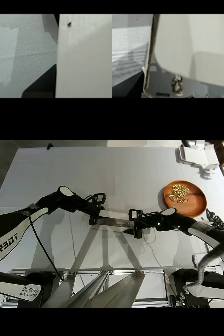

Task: Fold the box and place the chain.

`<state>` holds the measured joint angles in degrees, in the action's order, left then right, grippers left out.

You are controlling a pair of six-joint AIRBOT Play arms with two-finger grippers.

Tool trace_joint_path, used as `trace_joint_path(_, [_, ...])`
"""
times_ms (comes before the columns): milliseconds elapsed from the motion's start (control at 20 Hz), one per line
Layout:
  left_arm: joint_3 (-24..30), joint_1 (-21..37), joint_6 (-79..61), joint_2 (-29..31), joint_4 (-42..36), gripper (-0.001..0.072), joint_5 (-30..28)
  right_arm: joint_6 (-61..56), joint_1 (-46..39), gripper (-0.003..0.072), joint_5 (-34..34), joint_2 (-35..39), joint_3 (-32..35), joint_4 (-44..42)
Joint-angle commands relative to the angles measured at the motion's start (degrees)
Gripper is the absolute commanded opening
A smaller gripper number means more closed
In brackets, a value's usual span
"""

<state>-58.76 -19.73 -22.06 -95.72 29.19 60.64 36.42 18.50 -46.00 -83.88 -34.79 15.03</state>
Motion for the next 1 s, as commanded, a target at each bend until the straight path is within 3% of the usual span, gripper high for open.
trace_joint_path(0, [0.0,0.0,0.0,0.0,0.0,0.0009,0.0,0.0,0.0,0.0457,-0.1,0.0,0.0,0.0])
trace_joint_path(200, [0.0,-0.2,0.0,0.0,-1.2,0.0019,-0.1,0.0,0.1,0.0457,-0.1,0.0,0.0,0.0])
trace_joint_path(250, [0.0,-0.3,0.1,0.0,-1.8,0.0071,0.0,0.0,0.1,0.0457,-0.1,0.0,0.0,0.0])
trace_joint_path(350, [0.0,-0.3,1.2,0.0,-1.8,0.0331,0.0,0.0,0.1,0.0457,-0.1,0.0,0.0,0.0])
trace_joint_path(600, [0.0,-0.2,4.0,1.3,-1.1,0.0358,0.0,0.0,0.1,0.0457,-0.1,0.0,0.0,0.0])
trace_joint_path(650, [0.0,-0.1,6.0,1.6,-0.9,0.041,0.0,0.0,0.1,0.0457,-0.1,0.0,0.0,0.0])
trace_joint_path(700, [0.0,0.2,8.1,2.0,-0.2,0.0568,0.0,0.0,0.1,0.0457,-0.1,0.0,0.0,0.0])
trace_joint_path(750, [0.0,0.6,10.6,2.6,1.0,0.0673,0.0,0.0,0.0,0.0457,-0.1,0.0,0.0,0.0])
trace_joint_path(950, [0.0,2.0,18.9,6.7,13.7,0.0686,-0.2,0.0,0.1,0.0457,-0.1,0.0,0.0,0.0])
